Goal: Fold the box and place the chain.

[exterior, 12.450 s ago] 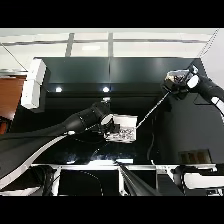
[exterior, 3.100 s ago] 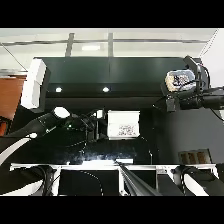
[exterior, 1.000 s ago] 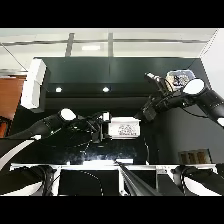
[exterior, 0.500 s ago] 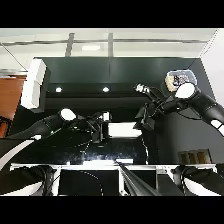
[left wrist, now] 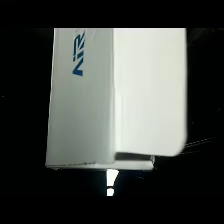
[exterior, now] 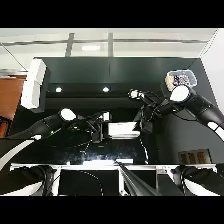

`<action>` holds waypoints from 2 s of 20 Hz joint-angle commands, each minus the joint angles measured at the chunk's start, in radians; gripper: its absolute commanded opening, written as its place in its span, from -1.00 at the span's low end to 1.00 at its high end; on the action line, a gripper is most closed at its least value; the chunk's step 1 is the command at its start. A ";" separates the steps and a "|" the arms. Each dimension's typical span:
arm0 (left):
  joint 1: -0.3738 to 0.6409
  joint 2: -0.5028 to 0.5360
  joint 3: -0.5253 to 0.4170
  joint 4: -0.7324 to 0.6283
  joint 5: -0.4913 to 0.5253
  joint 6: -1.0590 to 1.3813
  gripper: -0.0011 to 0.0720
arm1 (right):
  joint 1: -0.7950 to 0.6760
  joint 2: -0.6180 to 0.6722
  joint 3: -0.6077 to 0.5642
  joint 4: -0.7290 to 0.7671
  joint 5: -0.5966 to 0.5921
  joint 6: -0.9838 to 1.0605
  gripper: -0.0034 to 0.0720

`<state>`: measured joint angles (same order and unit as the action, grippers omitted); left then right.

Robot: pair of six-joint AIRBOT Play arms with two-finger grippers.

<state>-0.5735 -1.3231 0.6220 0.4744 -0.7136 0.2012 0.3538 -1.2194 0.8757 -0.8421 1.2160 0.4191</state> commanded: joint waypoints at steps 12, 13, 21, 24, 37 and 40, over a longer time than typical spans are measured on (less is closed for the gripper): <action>0.000 -0.001 0.000 0.000 0.000 0.001 0.00 | 0.025 0.000 0.000 -0.071 0.037 0.019 -0.26; 0.000 -0.001 0.000 0.000 0.000 0.001 0.00 | 0.035 0.000 0.000 -0.084 0.033 0.019 -0.26; 0.000 -0.001 0.000 0.000 0.000 0.001 0.00 | 0.053 0.000 0.000 -0.098 0.015 0.022 -0.07; 0.000 -0.001 0.000 0.000 0.000 0.001 0.00 | 0.053 0.000 0.000 -0.098 0.016 0.022 -0.07; 0.000 -0.001 0.000 0.000 0.000 0.001 0.00 | 0.067 0.005 -0.007 -0.075 0.039 0.073 -0.07; 0.000 -0.001 0.000 0.000 0.000 0.001 0.00 | 0.080 0.005 -0.042 -0.074 -0.005 0.075 -0.07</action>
<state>-0.5735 -1.3231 0.6220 0.4747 -0.7139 0.2028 0.4236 -1.2148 0.8562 -0.9173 1.2446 0.4877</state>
